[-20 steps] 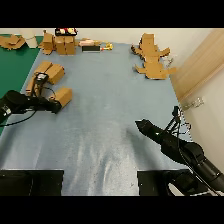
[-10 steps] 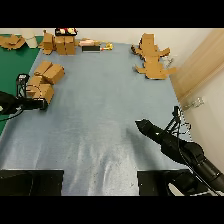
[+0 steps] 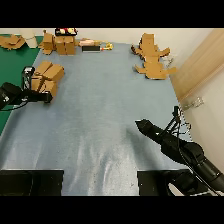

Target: Fold the box.

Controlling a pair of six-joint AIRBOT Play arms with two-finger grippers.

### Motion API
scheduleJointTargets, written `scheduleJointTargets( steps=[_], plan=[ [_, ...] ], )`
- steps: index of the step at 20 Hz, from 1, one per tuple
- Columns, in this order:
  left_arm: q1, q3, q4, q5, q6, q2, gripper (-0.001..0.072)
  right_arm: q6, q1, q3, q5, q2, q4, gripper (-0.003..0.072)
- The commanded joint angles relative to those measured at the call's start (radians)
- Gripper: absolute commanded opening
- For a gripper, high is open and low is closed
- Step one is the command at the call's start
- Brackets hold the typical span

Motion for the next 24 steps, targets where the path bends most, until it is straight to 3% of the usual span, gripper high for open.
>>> scheduleJointTargets(
  steps=[1, 7, 16, 17, 18, 24],
  plan=[
    [0.027, 0.029, 0.005, -0.08, -0.021, -0.005, 0.0703, 0.0, 0.0, 0.001, 0.0, 0.001, 0.001, 0.0004],
    [0.092, 0.093, 0.01, -0.199, -0.019, 0.031, 0.0704, 0.0, 0.0, 0.001, 0.0, 0.001, 0.004, 0.0004],
    [0.082, 0.255, -0.018, -0.414, -0.053, 0.072, 0.07, -0.011, 0.0, 0.012, -0.024, -0.005, 0.005, 0.0004],
    [0.071, 0.272, -0.04, -0.453, -0.053, 0.083, 0.0515, -0.044, 0.0, 0.034, -0.06, -0.021, 0.003, 0.0004],
    [0.052, 0.293, -0.048, -0.505, -0.047, 0.094, 0.0016, -0.079, 0.0, 0.064, -0.095, -0.048, 0.003, 0.0004],
    [-0.199, 0.262, -0.051, -0.526, -0.14, 0.194, 0.001, -0.322, 0.0, 0.407, -0.31, -0.39, 0.004, 0.0004]
  ],
)
